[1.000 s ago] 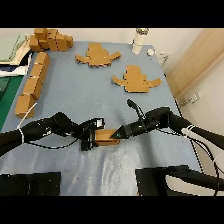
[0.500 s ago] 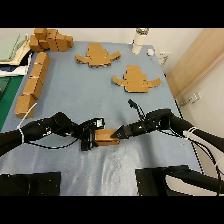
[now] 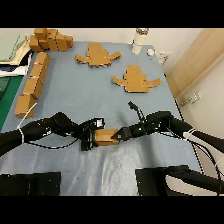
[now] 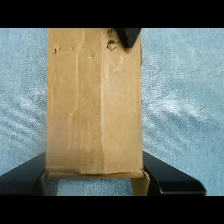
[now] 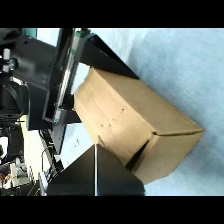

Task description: Fold the box.

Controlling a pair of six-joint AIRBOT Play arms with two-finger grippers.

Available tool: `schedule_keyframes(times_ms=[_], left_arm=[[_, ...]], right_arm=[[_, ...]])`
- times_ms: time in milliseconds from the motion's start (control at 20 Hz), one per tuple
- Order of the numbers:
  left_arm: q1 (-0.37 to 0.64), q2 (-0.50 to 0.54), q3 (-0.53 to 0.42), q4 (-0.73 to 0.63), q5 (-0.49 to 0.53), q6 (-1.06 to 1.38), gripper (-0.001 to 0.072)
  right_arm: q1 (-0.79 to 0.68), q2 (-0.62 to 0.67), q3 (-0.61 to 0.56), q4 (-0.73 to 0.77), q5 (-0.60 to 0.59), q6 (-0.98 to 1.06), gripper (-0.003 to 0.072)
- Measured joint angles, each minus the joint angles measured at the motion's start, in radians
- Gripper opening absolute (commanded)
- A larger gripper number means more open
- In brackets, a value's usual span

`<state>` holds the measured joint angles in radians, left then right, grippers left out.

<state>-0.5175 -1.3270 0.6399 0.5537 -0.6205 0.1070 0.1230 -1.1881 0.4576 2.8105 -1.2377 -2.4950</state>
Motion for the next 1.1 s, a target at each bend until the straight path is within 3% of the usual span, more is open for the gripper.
schedule_keyframes(times_ms=[750, 1100], left_arm=[[0.0, 0.0, 0.0, 0.0, 0.0, 0.0, 0.052], [0.0, 0.0, 0.0, 0.0, 0.0, 0.0, 0.0521]], right_arm=[[0.0, -0.002, -0.002, -0.021, 0.027, 0.001, 0.0005], [0.0, 0.002, 0.014, 0.014, -0.019, 0.007, 0.0005]])
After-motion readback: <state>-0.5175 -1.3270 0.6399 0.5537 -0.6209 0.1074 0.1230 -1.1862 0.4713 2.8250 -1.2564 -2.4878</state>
